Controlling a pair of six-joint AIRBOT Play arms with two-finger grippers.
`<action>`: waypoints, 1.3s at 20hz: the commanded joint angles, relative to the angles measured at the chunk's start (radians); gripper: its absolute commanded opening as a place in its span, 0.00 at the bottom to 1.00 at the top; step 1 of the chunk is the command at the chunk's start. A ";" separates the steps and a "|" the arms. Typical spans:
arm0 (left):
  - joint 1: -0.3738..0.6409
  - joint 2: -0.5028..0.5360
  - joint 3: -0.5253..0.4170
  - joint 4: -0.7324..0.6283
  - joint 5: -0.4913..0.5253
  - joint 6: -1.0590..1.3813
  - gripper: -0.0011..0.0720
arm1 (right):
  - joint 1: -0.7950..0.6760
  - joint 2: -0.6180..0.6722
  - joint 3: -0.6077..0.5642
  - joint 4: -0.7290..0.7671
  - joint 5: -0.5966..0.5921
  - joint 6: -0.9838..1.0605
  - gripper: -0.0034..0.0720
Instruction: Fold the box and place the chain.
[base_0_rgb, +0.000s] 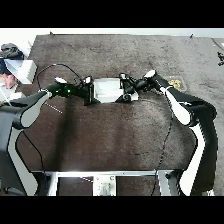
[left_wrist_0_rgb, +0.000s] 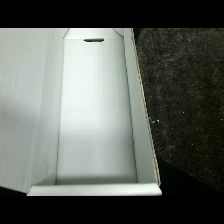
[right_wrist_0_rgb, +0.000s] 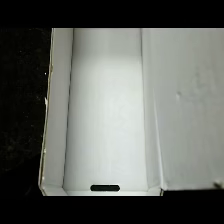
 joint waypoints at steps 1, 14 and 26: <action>0.001 0.000 0.000 0.000 -0.002 0.000 0.51 | 0.001 0.000 0.001 0.000 0.000 -0.003 0.62; 0.001 0.000 0.000 0.002 -0.001 0.000 0.51 | -0.028 0.010 0.001 0.006 0.020 0.005 0.84; 0.001 0.000 0.000 0.002 -0.001 0.000 0.51 | -0.081 0.180 0.001 -0.193 0.064 0.127 0.83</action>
